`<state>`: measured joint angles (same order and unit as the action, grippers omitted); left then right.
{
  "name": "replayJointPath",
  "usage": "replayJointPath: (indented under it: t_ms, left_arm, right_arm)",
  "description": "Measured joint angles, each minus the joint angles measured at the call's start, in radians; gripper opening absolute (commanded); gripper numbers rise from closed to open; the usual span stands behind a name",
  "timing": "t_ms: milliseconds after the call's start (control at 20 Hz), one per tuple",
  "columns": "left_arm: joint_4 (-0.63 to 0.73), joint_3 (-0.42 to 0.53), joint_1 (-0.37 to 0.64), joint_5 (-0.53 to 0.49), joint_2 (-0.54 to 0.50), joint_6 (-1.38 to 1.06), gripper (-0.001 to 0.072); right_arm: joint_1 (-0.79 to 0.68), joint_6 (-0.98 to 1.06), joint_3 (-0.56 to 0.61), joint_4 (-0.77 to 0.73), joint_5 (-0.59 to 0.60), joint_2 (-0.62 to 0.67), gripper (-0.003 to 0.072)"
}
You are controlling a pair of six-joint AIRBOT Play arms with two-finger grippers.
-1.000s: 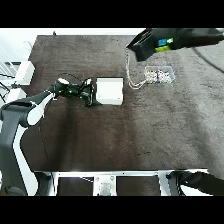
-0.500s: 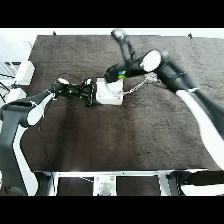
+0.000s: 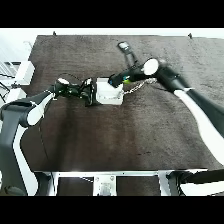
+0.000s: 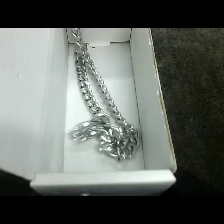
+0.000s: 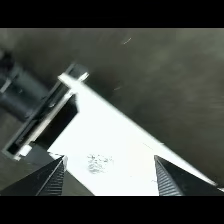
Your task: Fold the box and place the chain.
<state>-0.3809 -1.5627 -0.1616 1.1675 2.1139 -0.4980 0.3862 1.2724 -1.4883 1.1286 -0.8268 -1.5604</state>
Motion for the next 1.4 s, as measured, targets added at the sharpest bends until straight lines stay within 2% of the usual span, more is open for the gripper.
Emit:
replayJointPath:
  t_ms: [250, 400, 550, 650, 700, 750, 800, 950, 1050, 1250, 1300, 1400]
  left_arm:
    - [0.0, 0.0, 0.0, 0.0, 0.0, 0.0, 0.0351]
    - [0.0, 0.0, 0.0, 0.0, 0.0, 0.0, 0.0351]
    - [0.0, 0.0, 0.0, 0.0, 0.0, 0.0, 0.0351]
    - [0.0, 0.0, 0.0, 0.0, 0.0, 0.0, 0.0351]
    - [0.0, 0.0, 0.0, 0.0, 0.0, 0.0, 0.0351]
    - [0.0, 0.0, 0.0, 0.0, 0.0, 0.0, 0.0351]
    - [0.0, 0.0, 0.0, 0.0, 0.0, 0.0, 0.0351]
    - [0.0, 0.0, 0.0, 0.0, 0.0, 0.0, 0.0351]
    - [0.0, 0.0, 0.0, 0.0, 0.0, 0.0, 0.0351]
    - [0.0, 0.0, 0.0, 0.0, 0.0, 0.0, 0.0351]
    - [0.0, 0.0, 0.0, 0.0, 0.0, 0.0, 0.0351]
    - [0.0, 0.0, 0.0, 0.0, 0.0, 0.0, 0.0351]
  right_arm:
    - [-0.184, 0.039, 0.087, 0.027, -0.01, 0.095, 0.0614]
    - [-0.299, 0.111, 0.192, 0.029, 0.103, 0.09, 0.0614]
    - [-0.359, 0.157, 0.243, -0.019, 0.219, 0.027, 0.0614]
    - [-0.37, 0.166, 0.237, -0.052, 0.264, -0.037, 0.0612]
    - [-0.369, 0.17, 0.224, -0.065, 0.282, -0.072, 0.0562]
    - [-0.365, 0.175, 0.207, -0.075, 0.292, -0.104, 0.0451]
    - [-0.359, 0.177, 0.187, -0.085, 0.301, -0.138, 0.0374]
    - [-0.345, 0.181, 0.127, -0.108, 0.322, -0.221, 0.0384]
    - [-0.34, 0.182, 0.091, -0.122, 0.331, -0.266, 0.0457]
    - [-0.34, 0.184, 0.053, -0.135, 0.343, -0.311, 0.0447]
    - [-0.34, 0.184, 0.048, -0.137, 0.343, -0.316, 0.0347]
    - [-0.34, 0.184, 0.042, -0.139, 0.353, -0.322, 0.0016]
